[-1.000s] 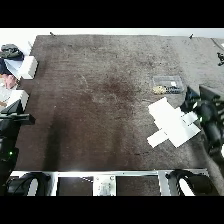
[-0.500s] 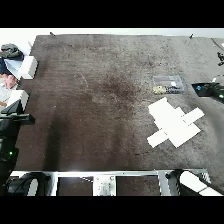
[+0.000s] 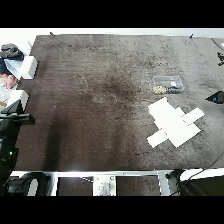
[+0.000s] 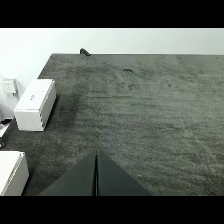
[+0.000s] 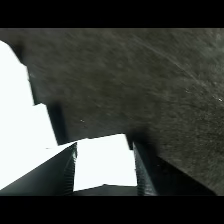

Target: Fold the box and place the chain.

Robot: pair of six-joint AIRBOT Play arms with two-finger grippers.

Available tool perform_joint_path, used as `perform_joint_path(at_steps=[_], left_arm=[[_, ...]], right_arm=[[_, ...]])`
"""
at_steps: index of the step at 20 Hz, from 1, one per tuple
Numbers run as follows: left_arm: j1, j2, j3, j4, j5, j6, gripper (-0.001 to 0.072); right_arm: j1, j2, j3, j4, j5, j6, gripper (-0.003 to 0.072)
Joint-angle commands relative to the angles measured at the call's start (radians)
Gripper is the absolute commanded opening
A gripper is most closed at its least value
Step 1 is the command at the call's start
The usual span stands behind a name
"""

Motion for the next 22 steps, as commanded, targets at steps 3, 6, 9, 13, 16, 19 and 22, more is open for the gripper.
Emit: perform_joint_path(at_steps=[3,6,9,13,16,19,22], left_arm=[[0.001,0.001,0.0,0.0,0.0,0.0,0.0012],[0.001,0.001,0.0,0.0,0.001,0.0,0.0012],[0.001,0.0,0.0,0.0,0.001,0.0,0.0012],[0.001,0.001,0.0,0.0,0.001,0.0,0.0012],[0.001,0.001,0.0,0.0,0.001,0.0,0.0012],[0.001,0.001,0.0,0.0,0.001,0.0,0.0012],[0.001,0.001,0.0,0.0,0.001,0.0,0.0012]], right_arm=[[-0.002,-0.247,0.215,-0.062,0.136,-0.008,0.0384],[-0.001,-0.291,0.216,-0.072,0.164,-0.03,0.0385],[-0.001,-0.292,0.215,-0.079,0.167,-0.059,0.0385],[-0.001,-0.292,0.156,-0.119,0.186,-0.071,0.0385],[-0.005,-0.287,0.152,-0.099,0.22,-0.071,0.0385],[0.0,-0.288,0.152,-0.016,0.259,-0.071,0.0384],[0.016,-0.287,0.151,-0.032,0.307,-0.072,0.0381]])
